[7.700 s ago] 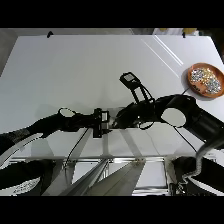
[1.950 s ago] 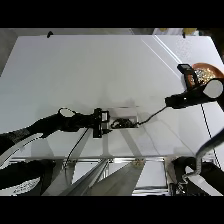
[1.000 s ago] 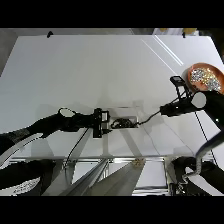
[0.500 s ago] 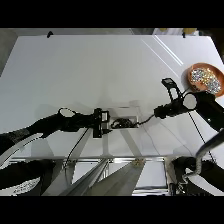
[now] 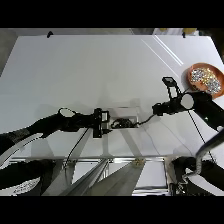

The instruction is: Fold the box and place the chain.

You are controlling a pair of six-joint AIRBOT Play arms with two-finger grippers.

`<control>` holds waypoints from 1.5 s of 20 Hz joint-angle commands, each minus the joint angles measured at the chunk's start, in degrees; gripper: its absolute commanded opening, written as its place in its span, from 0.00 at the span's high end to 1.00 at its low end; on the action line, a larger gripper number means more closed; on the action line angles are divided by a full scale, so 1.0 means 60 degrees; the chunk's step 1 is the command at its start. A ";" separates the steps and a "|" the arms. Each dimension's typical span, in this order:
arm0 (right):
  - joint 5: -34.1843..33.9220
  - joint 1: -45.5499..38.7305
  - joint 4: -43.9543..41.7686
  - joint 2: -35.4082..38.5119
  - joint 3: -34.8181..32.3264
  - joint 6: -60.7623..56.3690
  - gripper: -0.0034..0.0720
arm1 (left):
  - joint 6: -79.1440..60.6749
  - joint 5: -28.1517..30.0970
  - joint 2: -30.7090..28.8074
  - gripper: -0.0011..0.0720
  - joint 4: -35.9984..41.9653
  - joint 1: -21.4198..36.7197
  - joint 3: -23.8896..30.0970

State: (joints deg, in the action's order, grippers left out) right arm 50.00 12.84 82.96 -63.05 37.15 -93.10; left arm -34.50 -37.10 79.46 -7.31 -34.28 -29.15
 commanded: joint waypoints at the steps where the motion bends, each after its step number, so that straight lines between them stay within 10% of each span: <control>1: -0.0193 0.0011 0.0251 -0.0131 0.0000 -0.0448 0.51 | 0.0000 0.0000 -0.0004 0.70 0.0000 -0.0004 0.0000; 9: -0.0291 0.0011 0.0357 -0.1024 0.0000 -0.0517 0.53 | 0.0000 0.0000 -0.0004 0.70 -0.0004 -0.0004 0.0000; 19: 0.0572 0.0011 0.0663 -0.1410 0.0007 -0.0087 0.93 | 0.0000 0.0000 -0.0004 0.70 -0.0004 -0.0004 0.0000; 30: 0.0994 0.1698 -0.0386 0.2754 0.0029 0.0605 0.93 | 0.0000 0.0004 -0.0004 0.70 -0.0004 -0.0004 0.0000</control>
State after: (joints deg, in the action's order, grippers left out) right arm 56.62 18.72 85.52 -52.62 37.26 -90.50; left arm -34.50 -37.10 79.46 -7.31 -34.28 -29.15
